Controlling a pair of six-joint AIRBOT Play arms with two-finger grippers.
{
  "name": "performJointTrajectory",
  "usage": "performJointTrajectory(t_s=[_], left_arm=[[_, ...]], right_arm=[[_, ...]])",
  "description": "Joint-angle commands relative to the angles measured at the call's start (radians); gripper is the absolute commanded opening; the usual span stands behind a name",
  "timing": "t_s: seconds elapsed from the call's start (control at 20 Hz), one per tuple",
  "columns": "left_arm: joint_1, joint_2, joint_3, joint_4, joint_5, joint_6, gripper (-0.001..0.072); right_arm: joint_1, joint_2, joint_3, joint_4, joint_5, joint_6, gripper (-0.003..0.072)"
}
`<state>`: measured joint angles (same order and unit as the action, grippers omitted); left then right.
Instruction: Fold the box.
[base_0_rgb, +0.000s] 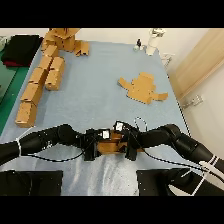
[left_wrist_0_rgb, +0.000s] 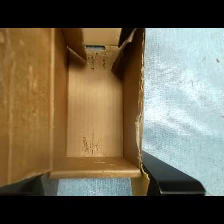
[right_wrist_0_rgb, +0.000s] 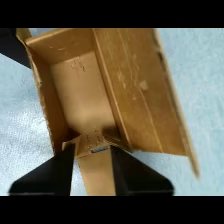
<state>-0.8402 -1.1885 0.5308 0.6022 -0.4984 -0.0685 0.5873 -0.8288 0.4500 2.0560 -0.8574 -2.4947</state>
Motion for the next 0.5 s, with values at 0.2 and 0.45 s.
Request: performJointTrajectory(t_s=[0.2, 0.45], left_arm=[[0.000, 0.000, 0.000, 0.000, 0.000, 0.000, 0.0474], [0.000, 0.000, 0.000, 0.000, 0.000, 0.000, 0.0474]], right_arm=[[0.001, -0.013, 0.000, 0.021, 0.005, 0.000, 0.0579], [0.000, -0.011, 0.005, -0.159, -0.026, 0.275, 0.0003]])
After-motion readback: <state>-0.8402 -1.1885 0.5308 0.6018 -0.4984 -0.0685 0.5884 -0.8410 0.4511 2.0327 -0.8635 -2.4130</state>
